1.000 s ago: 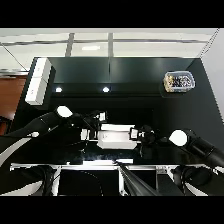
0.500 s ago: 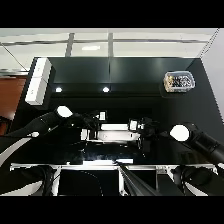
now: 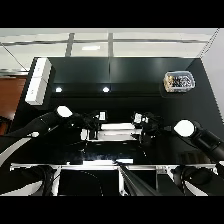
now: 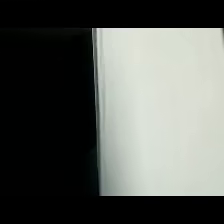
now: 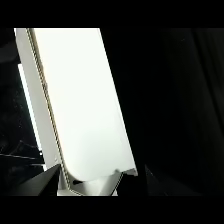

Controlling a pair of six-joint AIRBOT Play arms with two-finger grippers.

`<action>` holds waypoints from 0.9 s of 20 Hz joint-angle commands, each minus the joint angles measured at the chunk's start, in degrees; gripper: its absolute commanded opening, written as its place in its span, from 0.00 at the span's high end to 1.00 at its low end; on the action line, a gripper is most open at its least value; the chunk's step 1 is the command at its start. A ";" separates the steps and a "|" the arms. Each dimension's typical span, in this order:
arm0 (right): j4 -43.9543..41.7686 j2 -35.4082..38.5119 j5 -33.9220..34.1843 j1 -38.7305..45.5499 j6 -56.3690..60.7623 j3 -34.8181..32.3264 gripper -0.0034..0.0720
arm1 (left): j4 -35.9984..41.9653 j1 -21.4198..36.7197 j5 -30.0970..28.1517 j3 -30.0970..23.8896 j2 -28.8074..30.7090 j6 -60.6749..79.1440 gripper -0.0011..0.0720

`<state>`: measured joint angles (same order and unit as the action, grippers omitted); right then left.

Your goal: Fold the box and place the chain.

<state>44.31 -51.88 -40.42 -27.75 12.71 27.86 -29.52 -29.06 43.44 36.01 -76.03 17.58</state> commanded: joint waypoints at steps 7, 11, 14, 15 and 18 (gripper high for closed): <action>-12.76 -3.08 -1.11 0.26 -13.66 -6.25 0.12 | 0.15 -0.02 0.00 -0.04 -0.04 0.00 0.95; -14.14 -7.28 1.81 0.26 -22.97 -6.58 0.12 | 0.15 -0.02 -0.26 -0.04 -0.04 0.02 0.95; -20.20 -10.10 2.19 0.26 -29.44 -6.58 0.12 | 0.15 -0.04 -0.24 -0.04 -0.04 -0.02 0.95; -20.02 -10.49 2.23 0.24 -29.33 -6.36 0.12 | 0.15 -0.02 -0.26 -0.04 -0.04 -0.02 0.95; -20.09 -10.49 2.73 0.42 -29.00 -6.34 0.12 | 0.17 -0.02 -1.11 -0.04 -0.04 -0.02 0.95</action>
<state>25.74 -61.56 -38.48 -27.40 -14.17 21.50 -29.36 -29.10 43.13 35.99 -76.05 17.63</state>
